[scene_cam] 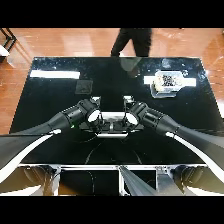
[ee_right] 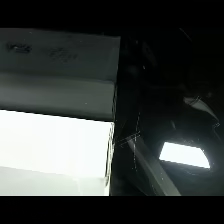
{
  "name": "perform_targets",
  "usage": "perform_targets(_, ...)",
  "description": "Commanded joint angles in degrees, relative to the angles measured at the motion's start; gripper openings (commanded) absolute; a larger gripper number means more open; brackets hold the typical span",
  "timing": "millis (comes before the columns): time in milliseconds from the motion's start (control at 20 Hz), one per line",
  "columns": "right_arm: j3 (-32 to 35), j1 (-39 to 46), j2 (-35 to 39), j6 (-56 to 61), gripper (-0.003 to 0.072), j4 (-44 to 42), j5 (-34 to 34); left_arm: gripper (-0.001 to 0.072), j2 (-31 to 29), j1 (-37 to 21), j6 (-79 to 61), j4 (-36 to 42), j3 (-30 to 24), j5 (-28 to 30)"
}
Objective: Fold the box and place the chain.
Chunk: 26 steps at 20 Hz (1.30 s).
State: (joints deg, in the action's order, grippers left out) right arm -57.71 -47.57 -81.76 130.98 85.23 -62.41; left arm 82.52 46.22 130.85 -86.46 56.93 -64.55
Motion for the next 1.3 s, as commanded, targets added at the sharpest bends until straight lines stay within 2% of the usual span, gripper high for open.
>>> perform_targets(0,-0.9,0.0,0.1,0.0,0.0038,-0.6,0.2,0.0023,0.0,0.0,-0.2,0.0,0.0,-0.1)
perform_targets(50,-1.0,0.0,0.1,-0.4,0.0314,-0.8,-0.2,0.0023,0.0,0.0,-0.2,0.0,0.0,0.0)
perform_targets(100,-1.0,0.0,0.1,-1.0,0.0435,-1.0,-1.0,0.0023,0.0,0.0,-0.2,0.0,0.0,-0.1)
perform_targets(300,-1.0,0.0,1.2,-6.6,0.0435,-0.7,-4.2,0.0023,0.0,0.0,-0.2,0.0,0.0,-0.1)
perform_targets(450,-1.0,0.0,5.4,-12.2,0.0434,-0.7,-8.5,0.0023,0.0,0.0,-0.2,-0.1,0.0,0.2)
perform_targets(650,-0.9,0.1,15.8,-17.5,0.0434,3.3,-16.5,0.0023,0.0,0.0,-0.4,0.0,0.0,0.9)
perform_targets(750,-0.9,1.0,22.2,-17.6,0.0434,8.3,-19.8,0.0023,0.0,0.0,-0.4,0.0,0.0,0.9)
perform_targets(900,-0.9,5.5,30.0,-17.6,0.0434,16.7,-21.0,0.0023,0.0,0.0,-0.4,0.0,0.0,0.9)
perform_targets(1000,-0.9,11.0,31.6,-17.6,0.0434,21.3,-20.7,0.0023,0.0,0.0,-0.4,0.0,0.0,0.9)
perform_targets(1100,0.0,18.1,31.3,-17.7,0.0454,23.5,-16.1,0.0023,0.0,0.0,-0.4,0.0,0.0,0.9)
perform_targets(1150,0.7,22.3,30.9,-18.3,0.0655,23.0,-11.4,0.0023,0.0,0.0,-0.4,0.0,0.0,0.9)
perform_targets(1200,0.9,26.1,30.1,-19.4,0.0693,21.0,-6.6,0.0023,0.0,0.0,-0.4,0.0,0.0,0.9)
perform_targets(1250,0.9,30.3,28.5,-21.1,0.0692,17.2,-1.6,0.0023,0.0,0.0,-0.4,0.0,0.0,0.9)
